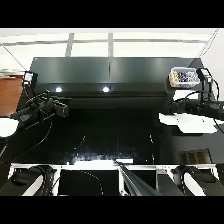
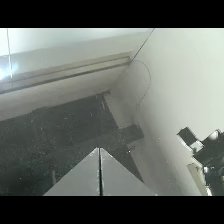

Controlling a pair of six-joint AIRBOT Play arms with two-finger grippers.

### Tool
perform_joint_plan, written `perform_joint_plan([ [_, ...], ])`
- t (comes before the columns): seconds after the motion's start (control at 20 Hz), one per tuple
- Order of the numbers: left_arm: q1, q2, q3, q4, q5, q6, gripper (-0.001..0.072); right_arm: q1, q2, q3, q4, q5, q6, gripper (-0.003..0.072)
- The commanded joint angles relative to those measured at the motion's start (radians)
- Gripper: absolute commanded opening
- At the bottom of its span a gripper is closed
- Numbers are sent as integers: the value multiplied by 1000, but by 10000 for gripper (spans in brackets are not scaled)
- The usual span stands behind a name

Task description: Fold the box and place the chain.

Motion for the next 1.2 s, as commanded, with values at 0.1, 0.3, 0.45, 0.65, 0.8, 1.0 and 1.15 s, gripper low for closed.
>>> perform_joint_plan([
  [0.1, -1, 0, 0, 0, 0, 0, 29, 0, 1, 0, 0, 0, 0, 15],
  [0.3, -1, 0, 0, 0, 0, 0, 29, 0, 1, 0, 0, 0, 0, 15],
  [0.45, -1, 0, 0, 0, 0, 0, 29, 0, 1, 0, 0, 0, 0, 16],
  [0.65, -1, 0, 0, -3, 10, 0, 29, 0, 1, 0, 0, 0, 0, 15],
  [0.8, -5, 0, 0, -7, 77, 0, 29, 0, 1, 0, 64, -54, 1, 15],
  [1.0, -5, -3, 0, -37, 228, 0, 34, 0, 0, 0, 157, -295, 1, 287],
  [1.15, -5, -39, 0, -65, 283, -6, 704, -1, -3, 0, 142, -461, 1, 720],
])
